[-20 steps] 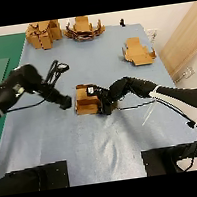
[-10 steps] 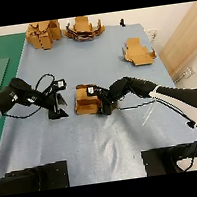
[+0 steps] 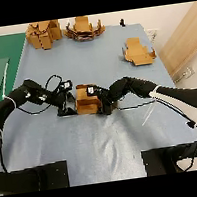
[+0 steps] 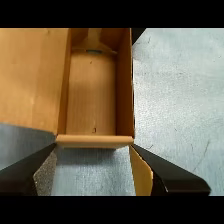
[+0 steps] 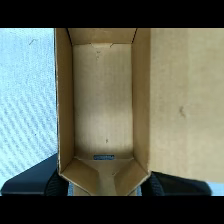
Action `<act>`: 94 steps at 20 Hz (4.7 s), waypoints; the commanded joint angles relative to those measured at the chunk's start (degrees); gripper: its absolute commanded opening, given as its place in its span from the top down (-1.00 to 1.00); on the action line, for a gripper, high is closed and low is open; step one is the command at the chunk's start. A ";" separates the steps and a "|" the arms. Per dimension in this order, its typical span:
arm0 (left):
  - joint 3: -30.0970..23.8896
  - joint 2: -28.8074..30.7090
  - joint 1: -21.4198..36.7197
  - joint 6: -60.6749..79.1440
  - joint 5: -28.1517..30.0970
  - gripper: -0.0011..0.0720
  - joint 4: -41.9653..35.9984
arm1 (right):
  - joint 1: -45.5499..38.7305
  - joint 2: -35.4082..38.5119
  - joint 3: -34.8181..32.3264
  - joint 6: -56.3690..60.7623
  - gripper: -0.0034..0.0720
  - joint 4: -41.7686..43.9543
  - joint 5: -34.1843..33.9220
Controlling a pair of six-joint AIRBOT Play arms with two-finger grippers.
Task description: Fold the box.
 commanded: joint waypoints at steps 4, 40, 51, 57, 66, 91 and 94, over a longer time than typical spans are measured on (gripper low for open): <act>1.64 -2.47 -2.80 0.96 -0.90 -0.88 0.66 | 0.04 -0.02 0.00 0.02 0.50 0.02 -0.11; 1.62 -2.47 -4.59 -1.22 3.85 0.35 3.69 | -1.84 13.00 0.11 5.90 -0.87 -4.07 -5.05; 1.62 -2.47 -4.59 -1.18 4.02 0.35 3.67 | -0.04 -0.83 16.50 17.97 0.89 0.68 4.24; 1.64 -2.47 -4.59 -1.18 4.07 0.35 3.67 | -4.04 -15.06 31.19 27.63 0.89 -1.81 -21.57; 1.62 -2.47 -4.59 -1.18 4.33 0.35 3.65 | -4.46 -17.79 32.81 27.56 0.89 -1.46 -22.45; 1.62 -2.49 -4.59 -1.18 4.92 0.35 3.65 | -9.94 3.08 3.87 9.86 0.05 -1.90 -11.41; 1.64 -2.49 -4.59 -1.18 5.64 0.35 3.67 | -7.08 1.99 3.87 9.64 0.20 -1.92 -10.84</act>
